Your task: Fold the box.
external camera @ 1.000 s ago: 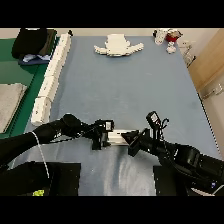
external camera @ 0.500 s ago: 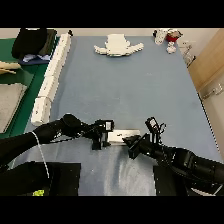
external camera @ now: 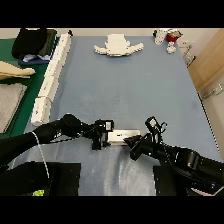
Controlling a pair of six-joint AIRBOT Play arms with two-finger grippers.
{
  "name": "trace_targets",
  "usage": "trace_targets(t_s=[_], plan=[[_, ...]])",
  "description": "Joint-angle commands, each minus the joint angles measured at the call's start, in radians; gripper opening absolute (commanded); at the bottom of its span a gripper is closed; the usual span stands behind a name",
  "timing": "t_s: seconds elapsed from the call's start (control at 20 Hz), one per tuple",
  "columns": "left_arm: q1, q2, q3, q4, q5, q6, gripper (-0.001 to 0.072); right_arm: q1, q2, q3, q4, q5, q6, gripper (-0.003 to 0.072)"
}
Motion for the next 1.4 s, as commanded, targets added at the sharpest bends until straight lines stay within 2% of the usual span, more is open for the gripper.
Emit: trace_targets(t_s=[0.0, 0.1, 0.4, 0.5, 0.65, 0.85, 1.0, 1.1, 1.35], plan=[[0.000, 0.000, 0.000, 0.000, 0.000, 0.000, 0.0410, -0.012, 0.058, 0.095, -0.119, -0.205, -0.002, 0.0006], [0.000, 0.000, 0.000, 0.000, 0.000, 0.000, 0.0410, -0.011, 0.057, 0.184, -0.192, -0.400, -0.018, 0.0006], [0.000, 0.000, 0.000, 0.000, 0.000, 0.000, 0.0410, -0.055, -0.019, 0.460, -0.175, -0.916, -0.340, 0.0003], [0.000, 0.000, 0.000, 0.000, 0.000, 0.000, 0.0410, -0.156, -0.067, 0.556, -0.129, -1.017, -0.501, 0.0003], [0.000, 0.000, 0.000, 0.000, 0.000, 0.000, 0.0410, -0.406, -0.171, 0.716, 0.051, -1.117, -0.745, 0.0002], [0.000, 0.000, 0.000, 0.000, 0.000, 0.000, 0.0410, -0.758, -0.421, 0.912, 0.272, -1.180, -0.971, 0.0002], [0.000, 0.000, 0.000, 0.000, 0.000, 0.000, 0.0410, -0.935, -0.606, 1.036, 0.447, -1.242, -1.129, 0.0002], [0.000, 0.000, 0.000, 0.000, 0.000, 0.000, 0.0410, -0.998, -0.687, 1.069, 0.505, -1.217, -1.254, 0.0003], [0.000, 0.000, 0.000, 0.000, 0.000, 0.000, 0.0410, -1.011, -0.761, 1.073, 0.429, -1.044, -1.273, 0.0004]])
